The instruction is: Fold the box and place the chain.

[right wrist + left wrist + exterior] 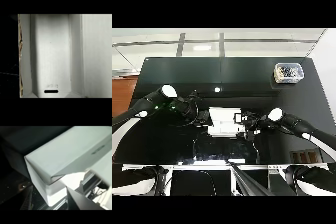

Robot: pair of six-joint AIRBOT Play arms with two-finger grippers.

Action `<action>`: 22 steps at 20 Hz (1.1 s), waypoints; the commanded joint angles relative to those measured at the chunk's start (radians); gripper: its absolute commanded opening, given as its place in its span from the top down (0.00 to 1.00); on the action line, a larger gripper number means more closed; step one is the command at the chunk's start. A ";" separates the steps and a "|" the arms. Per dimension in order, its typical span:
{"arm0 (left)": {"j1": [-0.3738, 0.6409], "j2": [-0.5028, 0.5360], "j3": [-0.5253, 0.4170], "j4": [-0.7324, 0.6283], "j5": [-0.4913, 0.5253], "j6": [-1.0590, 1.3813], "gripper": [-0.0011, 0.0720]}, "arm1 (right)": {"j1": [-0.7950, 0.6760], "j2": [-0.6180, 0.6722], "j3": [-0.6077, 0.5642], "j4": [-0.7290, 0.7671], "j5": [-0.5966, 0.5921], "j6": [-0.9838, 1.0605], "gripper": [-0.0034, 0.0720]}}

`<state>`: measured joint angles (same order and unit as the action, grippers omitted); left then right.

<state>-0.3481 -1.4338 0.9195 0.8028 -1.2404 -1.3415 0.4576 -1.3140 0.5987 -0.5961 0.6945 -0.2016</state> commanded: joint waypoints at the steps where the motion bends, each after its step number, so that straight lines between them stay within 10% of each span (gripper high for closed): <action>1: -0.058 0.001 0.046 0.059 0.031 -0.114 0.33 | 0.000 0.000 0.001 0.000 0.000 0.000 0.63; 22: -0.252 0.000 0.089 0.498 0.084 -0.610 0.36 | 0.000 0.000 0.001 0.000 0.000 0.000 0.63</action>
<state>-0.5758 -1.4338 1.0077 1.1828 -1.1587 -1.8511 0.4576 -1.3140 0.5987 -0.5957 0.6945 -0.2020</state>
